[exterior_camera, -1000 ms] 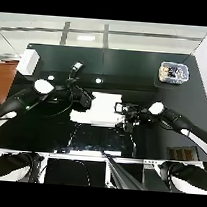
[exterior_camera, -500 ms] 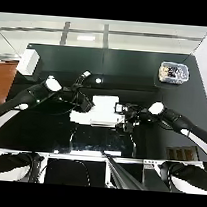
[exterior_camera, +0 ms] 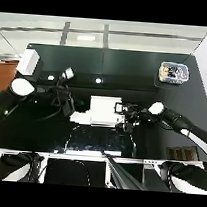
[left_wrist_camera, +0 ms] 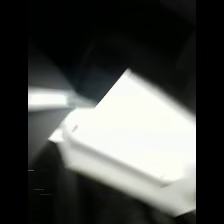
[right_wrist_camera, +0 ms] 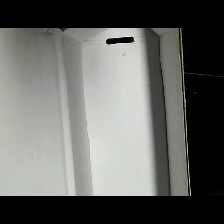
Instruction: Fold the box and place the chain.
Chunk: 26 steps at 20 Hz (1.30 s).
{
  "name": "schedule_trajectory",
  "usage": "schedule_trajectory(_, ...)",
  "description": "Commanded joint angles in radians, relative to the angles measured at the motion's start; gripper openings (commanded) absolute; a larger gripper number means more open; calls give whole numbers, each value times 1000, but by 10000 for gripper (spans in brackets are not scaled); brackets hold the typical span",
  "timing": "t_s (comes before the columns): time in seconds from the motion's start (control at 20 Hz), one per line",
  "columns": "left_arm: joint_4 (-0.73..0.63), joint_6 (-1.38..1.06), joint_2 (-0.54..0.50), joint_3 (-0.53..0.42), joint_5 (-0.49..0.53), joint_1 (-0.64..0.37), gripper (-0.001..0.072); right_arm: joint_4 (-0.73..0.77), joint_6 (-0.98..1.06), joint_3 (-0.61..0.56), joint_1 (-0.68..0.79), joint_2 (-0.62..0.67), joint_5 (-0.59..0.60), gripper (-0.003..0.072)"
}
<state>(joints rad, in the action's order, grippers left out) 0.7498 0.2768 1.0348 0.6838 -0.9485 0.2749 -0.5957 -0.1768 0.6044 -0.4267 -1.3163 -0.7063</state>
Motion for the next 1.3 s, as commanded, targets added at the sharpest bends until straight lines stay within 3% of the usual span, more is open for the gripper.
schedule_trajectory(0.0,2,-404,-29,-119,31,28,704,0,0,0,1,0,0,299)
schedule_trajectory(0.25,14,-520,70,-142,184,124,701,0,0,0,1,0,0,299)
schedule_trajectory(0.6,-42,-542,175,-121,203,132,679,0,0,0,1,0,0,299)
schedule_trajectory(0.65,-88,-543,182,-121,194,132,591,0,0,0,1,0,0,299)
schedule_trajectory(0.75,-165,-544,185,-121,182,132,307,0,0,0,1,0,0,299)
schedule_trajectory(0.8,-172,-543,185,-119,182,132,234,0,0,0,1,0,0,299)
schedule_trajectory(1.25,-296,-542,229,-117,202,176,219,0,0,0,1,0,0,299)
